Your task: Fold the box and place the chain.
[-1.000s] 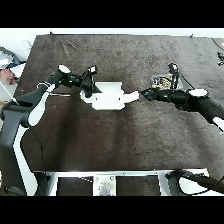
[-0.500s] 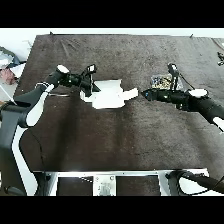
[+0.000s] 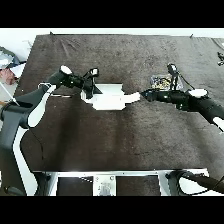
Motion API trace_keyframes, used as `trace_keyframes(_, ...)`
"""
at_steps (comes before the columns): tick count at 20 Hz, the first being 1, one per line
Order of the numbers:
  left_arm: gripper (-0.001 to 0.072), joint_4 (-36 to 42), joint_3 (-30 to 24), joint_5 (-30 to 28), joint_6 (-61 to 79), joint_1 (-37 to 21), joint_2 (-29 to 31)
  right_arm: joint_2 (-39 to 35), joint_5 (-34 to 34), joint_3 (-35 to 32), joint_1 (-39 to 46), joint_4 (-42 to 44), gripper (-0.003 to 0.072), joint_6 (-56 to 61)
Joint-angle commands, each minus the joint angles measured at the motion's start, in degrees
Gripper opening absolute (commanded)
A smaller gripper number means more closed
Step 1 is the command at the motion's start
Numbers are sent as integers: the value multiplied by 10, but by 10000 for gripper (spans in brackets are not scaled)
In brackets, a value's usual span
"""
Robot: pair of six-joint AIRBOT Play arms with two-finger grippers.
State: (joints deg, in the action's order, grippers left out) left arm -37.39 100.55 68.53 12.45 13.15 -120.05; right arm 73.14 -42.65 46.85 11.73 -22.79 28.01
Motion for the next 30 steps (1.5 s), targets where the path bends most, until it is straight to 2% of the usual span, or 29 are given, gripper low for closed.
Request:
trace_keyframes(1, 12, -12, 0, 5, -1, 1, -1, 0, -2, 0, 0, -2, 279, 0)
trace_keyframes(9, 10, -11, 0, 3, -17, 1, 0, 0, -2, 0, 0, -2, 279, -13)
trace_keyframes(13, 9, 33, 0, -12, -19, -9, 4, 0, -2, 0, 0, -2, 279, -13)
trace_keyframes(22, 13, 3, 0, -16, -16, -12, 6, 0, -3, 0, 0, -2, 279, -15)
trace_keyframes(28, 14, 3, 0, -14, -17, -12, 6, 0, -67, 0, -10, 0, 281, -137)
trace_keyframes(29, 14, 3, 0, -14, -17, -12, 6, 0, -67, 0, -21, 0, 304, -166)
trace_keyframes(30, 14, 3, 0, -14, -17, -12, 6, 0, -66, 0, -38, 0, 455, -200)
